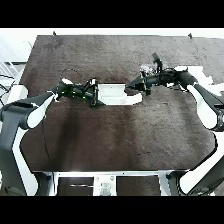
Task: Fold the box and place the chain.
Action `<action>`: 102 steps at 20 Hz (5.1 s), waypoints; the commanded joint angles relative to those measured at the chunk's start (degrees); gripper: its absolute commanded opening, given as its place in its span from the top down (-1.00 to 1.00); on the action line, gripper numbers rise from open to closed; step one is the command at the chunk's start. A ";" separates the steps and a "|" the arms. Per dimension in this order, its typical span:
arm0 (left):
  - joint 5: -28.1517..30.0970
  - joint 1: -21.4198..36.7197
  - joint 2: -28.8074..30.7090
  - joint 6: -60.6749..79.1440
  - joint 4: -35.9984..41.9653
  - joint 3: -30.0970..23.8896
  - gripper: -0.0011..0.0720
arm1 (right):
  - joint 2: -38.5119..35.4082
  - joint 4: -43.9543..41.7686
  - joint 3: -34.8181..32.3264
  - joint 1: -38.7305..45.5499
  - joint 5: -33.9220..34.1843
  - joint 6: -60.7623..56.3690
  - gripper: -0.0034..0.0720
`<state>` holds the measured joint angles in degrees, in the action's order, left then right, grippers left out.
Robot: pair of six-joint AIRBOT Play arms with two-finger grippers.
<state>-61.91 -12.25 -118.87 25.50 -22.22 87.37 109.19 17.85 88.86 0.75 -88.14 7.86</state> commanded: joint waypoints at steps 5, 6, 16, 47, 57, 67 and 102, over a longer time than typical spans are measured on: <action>-0.02 0.04 -0.02 0.04 -0.07 -0.02 -0.38 | -0.11 4.57 -0.63 -5.49 17.11 -3.41 0.91; -0.02 0.04 -0.02 0.04 -0.07 -0.02 -0.38 | -0.11 4.59 -0.63 -5.68 20.13 -3.41 0.91; 0.00 0.04 -0.02 0.04 -0.04 -0.02 -0.38 | 3.56 10.29 -0.66 -6.84 30.23 -10.73 0.91; 0.07 0.04 -0.02 0.04 -0.04 -0.02 -0.38 | -7.63 27.17 -10.88 -8.15 28.57 1.42 -0.24; 0.15 0.04 -0.02 0.04 -0.04 -0.02 -0.38 | -6.78 21.55 -10.88 -11.67 31.78 1.46 0.22; 0.17 0.04 -0.02 0.04 -0.04 -0.02 -0.38 | -5.42 21.70 -10.86 -12.09 33.09 3.10 -0.70; 0.00 0.04 -0.02 0.04 -0.04 -0.02 -0.38 | -2.08 20.79 -10.88 1.97 19.04 -62.29 0.91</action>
<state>-61.76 -12.21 -118.89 25.54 -22.26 87.37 103.68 45.28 77.97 4.49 -65.71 -56.10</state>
